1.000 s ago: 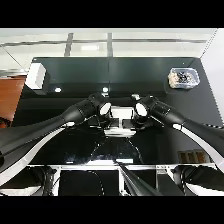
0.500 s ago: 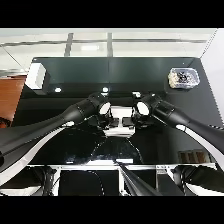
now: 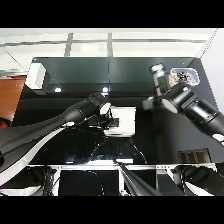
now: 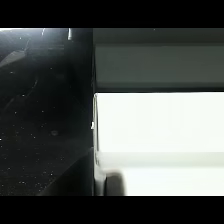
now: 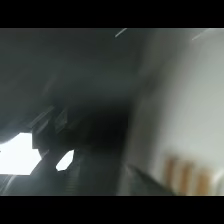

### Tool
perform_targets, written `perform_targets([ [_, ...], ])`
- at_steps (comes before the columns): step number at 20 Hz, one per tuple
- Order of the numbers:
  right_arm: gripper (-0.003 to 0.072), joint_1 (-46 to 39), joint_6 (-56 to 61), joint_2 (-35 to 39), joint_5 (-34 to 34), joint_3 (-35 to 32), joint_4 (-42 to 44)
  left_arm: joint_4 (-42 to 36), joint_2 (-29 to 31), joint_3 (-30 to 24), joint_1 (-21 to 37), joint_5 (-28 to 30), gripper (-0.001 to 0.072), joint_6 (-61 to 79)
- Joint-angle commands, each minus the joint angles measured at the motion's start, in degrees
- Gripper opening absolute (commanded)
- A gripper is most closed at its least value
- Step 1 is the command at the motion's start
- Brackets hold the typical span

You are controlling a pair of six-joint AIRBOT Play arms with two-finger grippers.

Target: Fold the box and place the chain.

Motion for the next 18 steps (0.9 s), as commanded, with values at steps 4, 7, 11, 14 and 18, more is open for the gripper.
perform_targets([
  [4,0.0707,-25.6,3.5,-9.5,-14.6,4.2,7.9,0.0,0.0,0.0,0.0,0.0,0.0024,0.0],
  [7,0.0706,-32.9,0.5,-20.0,-7.5,18.6,14.5,0.0,0.0,0.0,0.0,0.0,0.0024,0.0],
  [11,0.0706,-37.5,-4.7,-35.5,5.1,38.4,16.9,0.0,0.0,0.0,0.0,-0.1,0.0024,0.0],
  [14,0.0704,-39.5,-7.3,-42.3,6.3,45.5,22.0,0.0,0.0,0.0,0.0,-0.3,0.0024,0.0],
  [18,0.0598,-40.8,-8.5,-45.7,2.3,46.3,21.9,0.0,0.0,0.0,0.0,-0.4,0.0024,0.0],
])
